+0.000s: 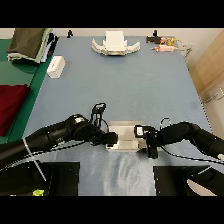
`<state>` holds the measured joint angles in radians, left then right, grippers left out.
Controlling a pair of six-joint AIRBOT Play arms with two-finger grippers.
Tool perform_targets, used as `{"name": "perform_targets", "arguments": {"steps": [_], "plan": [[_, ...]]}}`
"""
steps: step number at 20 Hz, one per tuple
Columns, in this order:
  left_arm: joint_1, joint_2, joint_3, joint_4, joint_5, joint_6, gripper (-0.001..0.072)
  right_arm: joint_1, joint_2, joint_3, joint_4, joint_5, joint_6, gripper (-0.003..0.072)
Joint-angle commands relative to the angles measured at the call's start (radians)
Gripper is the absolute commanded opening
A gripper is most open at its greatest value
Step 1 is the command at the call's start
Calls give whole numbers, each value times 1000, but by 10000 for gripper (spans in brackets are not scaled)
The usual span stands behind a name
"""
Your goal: Fold the box.
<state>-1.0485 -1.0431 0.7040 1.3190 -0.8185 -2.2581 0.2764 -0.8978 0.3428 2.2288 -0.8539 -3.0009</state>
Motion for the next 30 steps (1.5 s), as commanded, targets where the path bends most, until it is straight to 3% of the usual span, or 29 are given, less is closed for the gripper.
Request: {"name": "perform_targets", "arguments": {"steps": [1,12,16,19,20,27,28,29,30], "plan": [[-74,-84,82,150,-109,-223,482,0,0,1,0,0,1,504],[-124,-335,301,213,-270,-355,472,0,0,1,0,0,0,504],[-129,-357,311,209,-290,-361,466,0,0,1,0,0,1,504],[-137,-357,311,209,-279,-359,37,0,0,1,0,0,1,504],[-144,-358,311,212,-266,-358,12,0,0,1,0,0,0,504],[-151,-364,311,202,-267,-375,15,0,0,1,0,0,0,503],[-151,-364,313,195,-269,-367,109,0,0,1,0,0,0,504],[-151,-364,320,190,-276,-356,521,0,0,1,0,0,1,504],[-151,-363,333,190,-294,-356,661,0,0,1,0,0,1,503]]}}
